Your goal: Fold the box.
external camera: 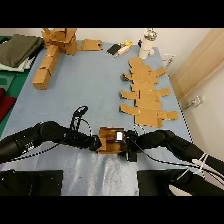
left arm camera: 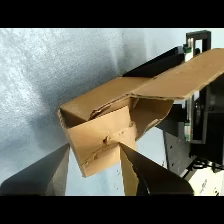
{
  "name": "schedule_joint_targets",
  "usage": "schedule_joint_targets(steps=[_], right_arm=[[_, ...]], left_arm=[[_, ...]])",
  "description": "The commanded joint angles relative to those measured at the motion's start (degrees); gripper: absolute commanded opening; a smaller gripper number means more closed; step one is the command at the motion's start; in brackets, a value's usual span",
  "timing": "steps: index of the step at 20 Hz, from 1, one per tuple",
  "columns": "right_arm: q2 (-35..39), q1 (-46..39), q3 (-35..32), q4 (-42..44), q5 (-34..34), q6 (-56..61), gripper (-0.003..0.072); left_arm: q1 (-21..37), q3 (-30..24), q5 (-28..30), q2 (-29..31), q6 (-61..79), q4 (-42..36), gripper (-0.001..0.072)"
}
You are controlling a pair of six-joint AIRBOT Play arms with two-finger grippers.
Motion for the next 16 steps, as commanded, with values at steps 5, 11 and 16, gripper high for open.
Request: schedule_joint_targets(steps=[5,11,16], right_arm=[[0.00,-0.02,-0.02,-0.02,0.02,0.00,0.0521],[0.00,-0.02,-0.02,-0.02,0.00,0.02,0.0521],[0.00,-0.02,-0.02,-0.02,0.00,0.00,0.0521]], left_arm=[[-5.29,7.61,-4.59,-5.38,-20.63,16.79,0.0476],[-13.18,17.20,-12.74,-12.98,-41.00,34.91,0.0473],[-17.38,23.39,-19.39,-18.88,-48.17,41.16,0.0472]])
